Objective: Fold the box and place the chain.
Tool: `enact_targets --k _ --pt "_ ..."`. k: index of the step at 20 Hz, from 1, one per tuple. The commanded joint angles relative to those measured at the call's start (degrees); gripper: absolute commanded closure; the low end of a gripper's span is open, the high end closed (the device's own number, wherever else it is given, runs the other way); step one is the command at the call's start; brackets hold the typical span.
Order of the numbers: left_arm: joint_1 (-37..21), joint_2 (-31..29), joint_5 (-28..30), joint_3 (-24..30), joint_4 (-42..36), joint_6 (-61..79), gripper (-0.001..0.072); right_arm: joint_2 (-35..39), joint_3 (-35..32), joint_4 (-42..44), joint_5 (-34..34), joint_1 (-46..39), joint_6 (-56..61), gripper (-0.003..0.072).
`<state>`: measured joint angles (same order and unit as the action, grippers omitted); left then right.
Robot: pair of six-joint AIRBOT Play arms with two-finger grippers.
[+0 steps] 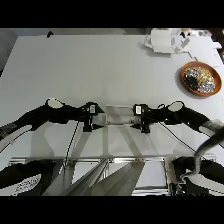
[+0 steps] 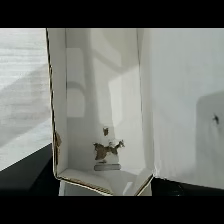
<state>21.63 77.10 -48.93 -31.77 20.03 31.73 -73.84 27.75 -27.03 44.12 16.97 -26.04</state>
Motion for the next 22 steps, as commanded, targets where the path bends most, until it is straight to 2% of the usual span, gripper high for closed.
enact_targets --k 1,14,22 --pt "-1.27 -0.17 -0.92 0.0 0.55 -0.22 0.0 0.04 0.0 -0.07 0.04 -0.02 0.04 0.0289" --pt "1.46 3.19 -0.55 -0.04 -2.89 1.73 0.0 0.04 0.0 -0.07 0.04 -0.02 0.04 0.0289" --pt "2.62 3.19 0.76 -0.04 -6.1 3.48 0.0 0.04 0.0 -0.07 0.04 -0.02 0.04 0.0289"
